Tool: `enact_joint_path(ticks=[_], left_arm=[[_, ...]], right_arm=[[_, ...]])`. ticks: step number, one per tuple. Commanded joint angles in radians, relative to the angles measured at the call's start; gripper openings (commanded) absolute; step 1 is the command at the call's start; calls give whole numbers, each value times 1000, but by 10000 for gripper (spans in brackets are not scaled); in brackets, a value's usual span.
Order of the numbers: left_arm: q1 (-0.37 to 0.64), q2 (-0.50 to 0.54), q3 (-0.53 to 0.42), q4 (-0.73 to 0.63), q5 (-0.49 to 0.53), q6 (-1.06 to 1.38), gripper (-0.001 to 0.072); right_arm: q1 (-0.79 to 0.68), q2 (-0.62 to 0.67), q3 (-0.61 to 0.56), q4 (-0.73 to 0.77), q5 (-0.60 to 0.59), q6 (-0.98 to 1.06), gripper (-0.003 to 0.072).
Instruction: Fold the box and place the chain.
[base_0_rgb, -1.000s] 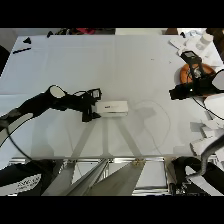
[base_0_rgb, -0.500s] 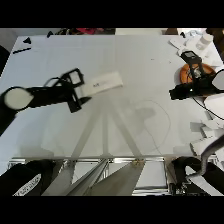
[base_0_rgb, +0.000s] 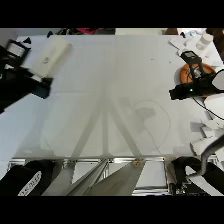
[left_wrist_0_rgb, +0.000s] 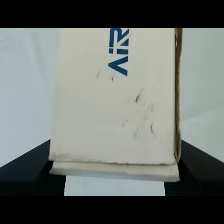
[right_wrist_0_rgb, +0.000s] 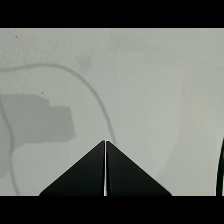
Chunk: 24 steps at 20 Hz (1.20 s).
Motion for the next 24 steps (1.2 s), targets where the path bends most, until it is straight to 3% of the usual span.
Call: enact_joint_path(ticks=[1,5,8,13,14,17,19,20,24], left_arm=[[200,-28,1,19,24,-136,3],[300,-165,1,-9,166,-95,4],[296,-325,1,-10,272,-95,5],[298,-581,1,-4,359,-95,17],[298,-612,1,-4,370,-95,57],[298,-650,1,-2,394,-95,298],[298,-642,1,-2,396,-95,688],[300,-636,1,-2,392,-95,716],[300,-570,1,-2,338,-95,716]], right_arm=[[-1,0,1,0,0,0,10],[-1,0,1,0,0,0,10],[-1,0,1,0,0,0,10],[-1,0,1,0,0,0,10],[-1,0,1,0,0,0,10],[-1,0,1,0,0,0,10],[-1,0,1,0,0,0,10],[-1,0,1,0,0,0,10],[-1,0,1,0,0,0,10]])
